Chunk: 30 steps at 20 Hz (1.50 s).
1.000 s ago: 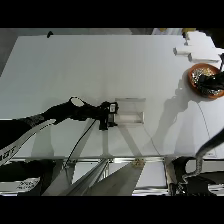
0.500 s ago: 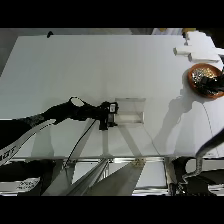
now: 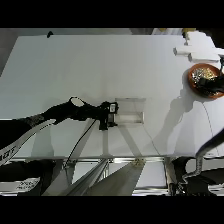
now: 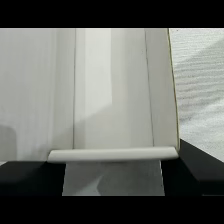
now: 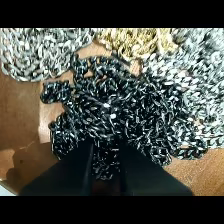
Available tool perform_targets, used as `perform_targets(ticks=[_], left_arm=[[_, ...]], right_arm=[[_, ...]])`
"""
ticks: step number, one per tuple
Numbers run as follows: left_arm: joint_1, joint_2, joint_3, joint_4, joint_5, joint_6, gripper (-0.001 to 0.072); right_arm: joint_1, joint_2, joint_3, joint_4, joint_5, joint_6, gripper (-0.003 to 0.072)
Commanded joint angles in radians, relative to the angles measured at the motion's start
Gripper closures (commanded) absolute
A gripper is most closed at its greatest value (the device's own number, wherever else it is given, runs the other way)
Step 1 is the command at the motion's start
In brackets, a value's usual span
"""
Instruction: Fold the box and place the chain.
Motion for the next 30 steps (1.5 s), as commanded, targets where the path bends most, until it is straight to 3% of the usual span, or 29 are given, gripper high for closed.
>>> perform_targets(ticks=[1,7,13,17,23,30], left_arm=[[0.0,0.0,0.0,0.0,0.0,0.0,0.0638],[0.0,0.0,0.0,0.0,0.0,0.0,0.0638],[0.0,0.0,0.0,0.0,0.0,0.0,0.0638],[0.0,0.0,0.0,0.0,0.0,0.0,0.0638],[0.0,0.0,0.0,0.0,0.0,0.0,0.0638],[0.0,0.0,0.0,0.0,0.0,0.0,0.0638]], right_arm=[[-0.001,-0.005,0.0,0.003,0.024,-0.009,0.0666],[-0.001,0.08,0.001,-0.029,0.022,-0.01,0.0669],[0.002,0.293,0.001,-0.039,0.07,-0.014,0.0669],[0.002,0.44,0.001,0.027,0.206,-0.069,0.0669],[0.014,0.615,0.001,0.421,0.499,-0.235,0.0669],[0.334,0.77,0.0,0.459,0.661,-0.231,0.0669]])
